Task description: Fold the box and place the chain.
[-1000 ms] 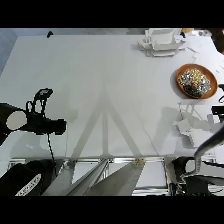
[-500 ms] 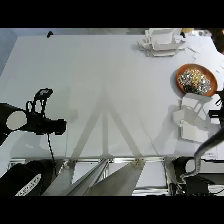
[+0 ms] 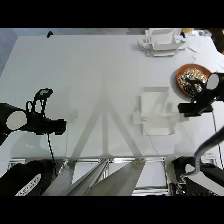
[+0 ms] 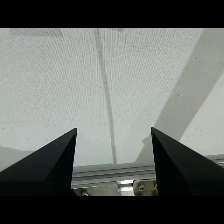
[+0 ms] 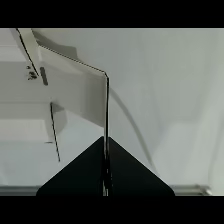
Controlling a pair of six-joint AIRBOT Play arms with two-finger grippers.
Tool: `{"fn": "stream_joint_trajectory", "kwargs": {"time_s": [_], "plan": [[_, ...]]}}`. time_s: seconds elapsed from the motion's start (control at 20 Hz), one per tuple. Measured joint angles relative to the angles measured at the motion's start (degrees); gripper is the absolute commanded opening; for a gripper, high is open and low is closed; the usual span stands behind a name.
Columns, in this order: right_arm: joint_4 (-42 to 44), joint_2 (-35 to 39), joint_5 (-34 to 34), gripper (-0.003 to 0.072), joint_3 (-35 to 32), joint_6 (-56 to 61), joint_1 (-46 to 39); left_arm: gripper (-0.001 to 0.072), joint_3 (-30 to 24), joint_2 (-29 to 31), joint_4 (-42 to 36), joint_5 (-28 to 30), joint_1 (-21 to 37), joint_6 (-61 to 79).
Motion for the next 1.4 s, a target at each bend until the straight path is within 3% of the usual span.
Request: {"fn": "stream_joint_trajectory", "kwargs": {"time_s": [0.2, 0.5, 0.6, 0.65, 0.8, 0.85, 0.95, 1.1, 1.25, 1.3, 1.35, 1.4], "plan": [[10.99, 10.32, -10.56, 0.0017, -8.44, 3.48, 14.03, 0.0507, 0.0, 0.0, 0.02, 0.94, 0.04, 0.0], [11.65, 14.71, -20.65, 0.0018, -12.15, 13.11, 31.74, 0.0519, -0.07, -0.04, 2.69, 11.06, 0.09, 5.44], [10.84, 15.06, -22.01, 0.0018, -12.46, 15.41, 34.29, 0.0678, -0.09, -0.26, 5.7, 14.47, 0.15, 8.02], [10.64, 15.17, -22.43, 0.0018, -12.52, 16.02, 35.06, 0.0708, -0.11, -0.48, 7.26, 16.31, 0.17, 9.2], [10.34, 15.34, -23.3, 0.0018, -12.68, 17.27, 36.35, 0.07, -0.11, -1.53, 7.41, 20.85, 0.2, 15.61], [10.32, 15.37, -23.41, 0.0018, -12.72, 17.53, 36.54, 0.0688, -0.11, -2.05, 4.44, 21.81, 0.2, 19.76], [10.36, 15.41, -23.61, 0.0018, -12.72, 17.9, 36.83, 0.0541, 0.04, -3.37, -3.67, 22.73, 0.2, 28.81], [10.75, 15.41, -23.74, 0.0018, -12.74, 18.1, 37.03, 0.0537, 0.46, -5.77, -15.04, 23.17, 0.17, 42.4], [11.43, 15.41, -23.78, 0.0018, -12.74, 18.1, 37.09, 0.0501, 0.61, -6.99, -21.07, 24.7, 0.13, 51.28], [11.61, 15.41, -23.8, 0.0018, -12.74, 18.1, 37.09, 0.0426, 0.66, -7.21, -22.27, 25.79, 0.13, 53.05], [11.8, 15.41, -23.82, 0.0018, -12.74, 18.1, 37.09, 0.0277, 0.68, -7.39, -23.3, 26.77, 0.11, 54.12], [11.87, 15.41, -23.85, 0.0018, -12.74, 18.1, 37.09, 0.0258, 0.68, -7.5, -24.22, 27.41, 0.11, 54.51]]}}
